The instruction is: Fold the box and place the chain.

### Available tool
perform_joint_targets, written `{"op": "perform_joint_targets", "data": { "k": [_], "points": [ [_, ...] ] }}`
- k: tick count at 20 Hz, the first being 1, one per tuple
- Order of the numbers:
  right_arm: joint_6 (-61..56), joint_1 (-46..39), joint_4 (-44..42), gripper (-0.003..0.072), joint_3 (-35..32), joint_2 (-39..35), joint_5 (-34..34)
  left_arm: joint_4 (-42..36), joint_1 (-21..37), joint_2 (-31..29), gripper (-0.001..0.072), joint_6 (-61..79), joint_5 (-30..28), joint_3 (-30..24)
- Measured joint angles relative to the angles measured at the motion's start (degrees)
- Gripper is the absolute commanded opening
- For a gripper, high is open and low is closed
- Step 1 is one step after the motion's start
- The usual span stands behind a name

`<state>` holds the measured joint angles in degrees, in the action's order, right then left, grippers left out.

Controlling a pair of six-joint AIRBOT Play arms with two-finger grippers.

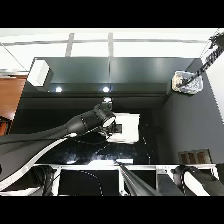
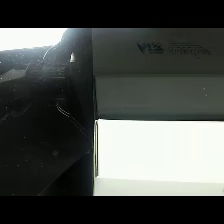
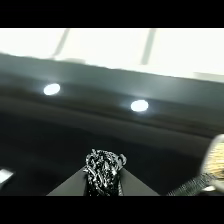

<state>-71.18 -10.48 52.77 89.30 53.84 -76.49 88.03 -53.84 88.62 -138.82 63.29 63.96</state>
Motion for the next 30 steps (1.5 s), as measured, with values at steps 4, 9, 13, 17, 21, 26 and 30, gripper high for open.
{"op": "perform_joint_targets", "data": {
  "k": [4, 9, 13, 17, 21, 26, 30],
  "points": [
    [0.72, 0.66, -5.95, 0.0011, -0.02, -1.44, -6.19, 0.0, 0.0, 0.0, 0.003, 0.0, 0.0, 0.0],
    [1.09, 5.14, -9.01, 0.001, -0.11, -2.14, -9.35, 0.0, 0.0, 0.0, 0.003, -0.02, 0.02, 0.0],
    [1.09, 8.94, -10.99, 0.001, -0.11, -2.25, -10.14, 0.0, 0.0, 0.0, 0.003, -0.02, 0.02, 0.0],
    [0.66, 12.63, -11.87, 0.0011, -0.11, -2.27, -10.69, 0.0, 0.0, 0.0, 0.003, -0.02, 0.02, 0.0],
    [-0.24, 14.73, -12.11, 0.0011, -0.11, -2.27, -11.19, 0.0, 0.0, 0.0, 0.003, -0.02, 0.0, 0.0],
    [-0.63, 15.41, -12.31, 0.001, -0.11, -2.27, -11.13, 0.0, 0.0, 0.0, 0.0029, -0.02, 0.0, 0.0],
    [-0.68, 15.56, -15.26, 0.0011, -0.11, -2.27, -9.79, 0.0, 0.0, 0.0, 0.003, -0.02, 0.0, 0.02]
  ]
}}
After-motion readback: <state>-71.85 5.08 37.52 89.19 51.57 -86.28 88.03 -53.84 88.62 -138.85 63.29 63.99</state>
